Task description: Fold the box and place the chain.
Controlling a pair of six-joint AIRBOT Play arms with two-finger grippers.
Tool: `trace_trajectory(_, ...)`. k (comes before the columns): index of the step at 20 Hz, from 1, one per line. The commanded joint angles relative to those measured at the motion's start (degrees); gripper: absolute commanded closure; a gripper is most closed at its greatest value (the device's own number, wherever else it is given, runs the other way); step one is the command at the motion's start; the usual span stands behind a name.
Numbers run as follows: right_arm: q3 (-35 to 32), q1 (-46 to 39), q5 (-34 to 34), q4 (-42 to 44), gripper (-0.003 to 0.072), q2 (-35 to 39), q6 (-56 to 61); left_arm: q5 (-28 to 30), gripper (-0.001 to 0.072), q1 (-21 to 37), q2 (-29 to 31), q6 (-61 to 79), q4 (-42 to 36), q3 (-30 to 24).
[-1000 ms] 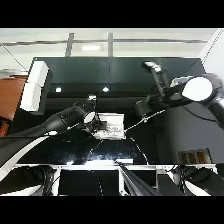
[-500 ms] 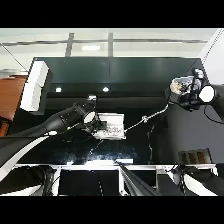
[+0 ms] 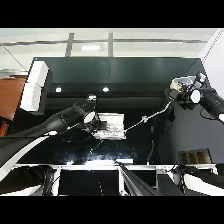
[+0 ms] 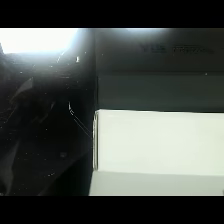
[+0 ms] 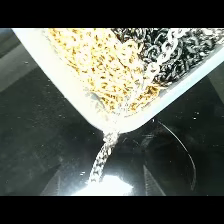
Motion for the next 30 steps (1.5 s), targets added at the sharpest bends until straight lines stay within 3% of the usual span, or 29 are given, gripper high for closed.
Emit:
trace_trajectory(1, 0.0, -0.1, -4.0, -0.4, 0.0158, -2.5, 1.6, 0.3, 0.0679, 0.0, 0.0, 0.0, 0.0, 0.0)
trace_trajectory(5, 0.0, -0.1, -5.8, -0.3, 0.0166, -4.3, 1.8, 0.3, 0.0679, 0.0, 0.0, 0.0, 0.0, 0.0)
trace_trajectory(6, 0.0, -0.1, -5.9, -0.3, 0.0206, -4.4, 2.0, 0.3, 0.0679, 0.0, 0.0, 0.0, 0.0, 0.0)
trace_trajectory(7, 0.0, -0.1, -5.9, -0.3, 0.0433, -4.4, 2.0, 0.3, 0.0679, 0.0, 0.0, 0.0, 0.0, 0.0)
trace_trajectory(10, 0.2, -0.1, -5.2, -0.3, 0.0666, -4.4, 1.9, 0.3, 0.0679, 0.0, 0.0, 0.0, 0.0, 0.0)
trace_trajectory(15, 0.9, 0.4, 0.3, -0.3, 0.0668, 0.1, -4.0, 0.3, 0.0679, 0.0, 0.0, 0.0, 0.0, 0.0)
trace_trajectory(20, 0.9, 0.6, 6.6, 2.4, 0.0669, 18.1, -14.9, 0.3, 0.0679, 0.0, 0.0, 0.0, 0.0, 0.0)
trace_trajectory(25, 4.2, 0.6, 9.4, 33.8, 0.0668, 36.9, -38.1, 0.5, 0.0679, 0.0, 0.0, 0.1, 0.4, 0.0)
trace_trajectory(28, 11.5, 1.2, 17.5, 47.0, 0.0668, 38.2, -44.3, 0.5, 0.0679, 0.0, 0.0, 0.1, 0.4, 0.0)
trace_trajectory(30, 14.7, 4.2, 18.9, 49.6, 0.0669, 38.3, -44.6, 0.5, 0.0679, 0.0, 0.0, 0.1, 0.4, 0.0)
